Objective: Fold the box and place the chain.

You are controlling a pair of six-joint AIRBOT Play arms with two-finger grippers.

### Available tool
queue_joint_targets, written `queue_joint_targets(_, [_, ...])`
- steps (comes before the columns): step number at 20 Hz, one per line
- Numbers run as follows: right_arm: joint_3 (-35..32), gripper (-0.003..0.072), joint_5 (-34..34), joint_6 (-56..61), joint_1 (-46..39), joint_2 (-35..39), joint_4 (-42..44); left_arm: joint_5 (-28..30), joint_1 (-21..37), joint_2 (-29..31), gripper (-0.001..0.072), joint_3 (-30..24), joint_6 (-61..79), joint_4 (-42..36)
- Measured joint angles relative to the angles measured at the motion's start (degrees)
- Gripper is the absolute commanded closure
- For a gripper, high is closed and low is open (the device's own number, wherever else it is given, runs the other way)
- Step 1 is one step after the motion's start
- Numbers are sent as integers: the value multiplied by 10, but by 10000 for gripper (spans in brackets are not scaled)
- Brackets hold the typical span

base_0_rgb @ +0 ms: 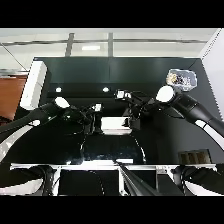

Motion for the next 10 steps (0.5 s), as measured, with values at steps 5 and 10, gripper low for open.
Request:
queue_joint_targets(5, [0, 391, 13, 13, 2, 0, -8, 0, 0, 0, 358, 0, 0, 0])
queue_joint_targets(10, [0, 392, 17, 32, 2, 0, -24, 2, 0, 0, 358, 0, 0, 0])
